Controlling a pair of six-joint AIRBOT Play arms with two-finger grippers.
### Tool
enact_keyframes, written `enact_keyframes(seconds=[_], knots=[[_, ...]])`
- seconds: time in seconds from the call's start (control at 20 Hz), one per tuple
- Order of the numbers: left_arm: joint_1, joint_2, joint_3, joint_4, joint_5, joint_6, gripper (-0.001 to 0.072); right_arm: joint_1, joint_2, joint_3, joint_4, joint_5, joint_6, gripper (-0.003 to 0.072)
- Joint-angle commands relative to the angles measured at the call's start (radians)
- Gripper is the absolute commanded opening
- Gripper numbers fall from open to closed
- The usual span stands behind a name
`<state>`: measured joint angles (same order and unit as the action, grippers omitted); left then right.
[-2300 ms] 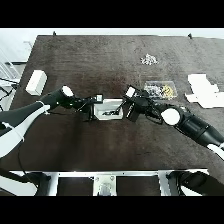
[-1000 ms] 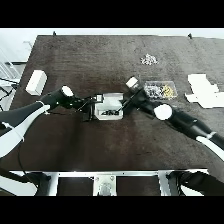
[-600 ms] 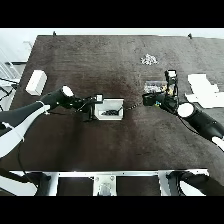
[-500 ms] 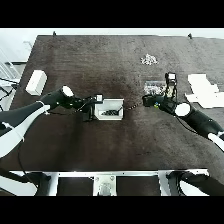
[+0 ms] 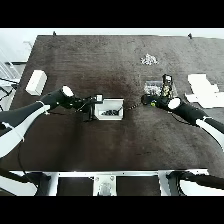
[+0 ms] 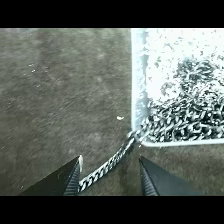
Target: Fold the box and place the chain.
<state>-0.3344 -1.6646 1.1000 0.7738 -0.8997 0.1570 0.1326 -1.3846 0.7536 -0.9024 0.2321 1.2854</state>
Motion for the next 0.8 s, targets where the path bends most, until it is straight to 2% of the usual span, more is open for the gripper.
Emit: enact_keyframes(seconds=[0.0,0.05,0.1,0.2,0.35,0.55,0.75], knots=[[0.001,0.0,0.0,0.0,0.0,0.0,0.0475,-0.007,-0.069,0.042,0.019,0.0,0.021,0.045],[0.001,0.0,0.0,0.0,0.0,0.0,0.0475,-0.004,-0.088,0.06,0.043,0.0,0.02,0.0444],[0.001,0.0,0.0,0.0,0.0,0.0,0.0475,0.004,-0.106,0.082,0.06,0.0,0.02,0.0358],[0.001,0.0,0.0,0.0,0.0,0.0,0.0475,0.018,-0.11,0.113,0.06,0.001,0.011,0.0012],[0.001,0.0,0.0,0.0,0.0,0.0,0.0475,0.02,0.006,0.101,0.03,0.055,0.013,0.0005],[0.001,0.0,0.0,0.0,0.0,0.0,0.0475,0.029,0.329,0.069,-0.084,0.222,0.086,0.0005],[0.001,0.0,0.0,0.0,0.0,0.0,0.0475,0.105,0.59,0.069,-0.15,0.251,0.183,0.0005]])
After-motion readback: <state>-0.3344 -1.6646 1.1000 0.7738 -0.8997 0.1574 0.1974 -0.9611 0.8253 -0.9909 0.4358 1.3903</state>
